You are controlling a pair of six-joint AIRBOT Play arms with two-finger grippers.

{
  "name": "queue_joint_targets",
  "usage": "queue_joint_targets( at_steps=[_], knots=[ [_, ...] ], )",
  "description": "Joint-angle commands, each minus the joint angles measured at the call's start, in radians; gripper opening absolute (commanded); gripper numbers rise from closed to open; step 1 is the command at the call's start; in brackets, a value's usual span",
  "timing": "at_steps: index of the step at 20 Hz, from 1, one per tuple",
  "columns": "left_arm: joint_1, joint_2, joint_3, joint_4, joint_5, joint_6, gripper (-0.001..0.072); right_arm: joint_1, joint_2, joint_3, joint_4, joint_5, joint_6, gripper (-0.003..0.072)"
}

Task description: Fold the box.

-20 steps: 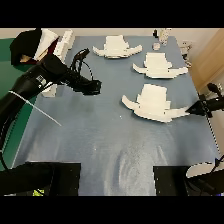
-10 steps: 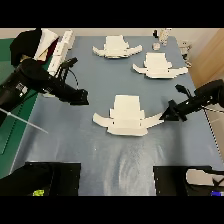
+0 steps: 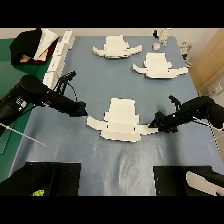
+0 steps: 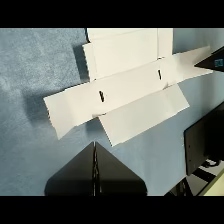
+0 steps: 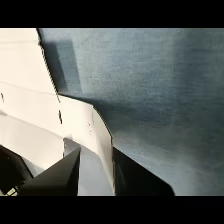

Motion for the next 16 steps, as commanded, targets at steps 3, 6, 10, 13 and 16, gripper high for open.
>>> queue_joint_targets(
  at_steps=[3, 6, 10, 13, 16],
  knots=[
    [0.001, 0.004, -0.009, -0.003, 0.039, 0.007, 0.0506, 0.122, 0.011, -0.014, 0.021, 0.145, 0.060, 0.0210],
    [0.003, 0.003, -0.009, -0.002, 0.064, 0.007, 0.0506, 0.167, 0.013, -0.006, 0.022, 0.164, 0.023, 0.0036],
    [0.084, -0.079, 0.032, -0.008, 0.041, 0.065, 0.0506, 0.241, 0.074, -0.006, 0.023, 0.172, -0.120, 0.0001],
    [0.191, -0.221, 0.057, -0.113, -0.090, 0.175, 0.0506, 0.312, 0.167, -0.050, -0.002, 0.206, -0.146, 0.0001],
    [0.212, -0.363, 0.051, -0.237, -0.152, 0.283, 0.0506, 0.361, 0.236, -0.102, -0.001, 0.261, -0.143, 0.0001]
  ],
)
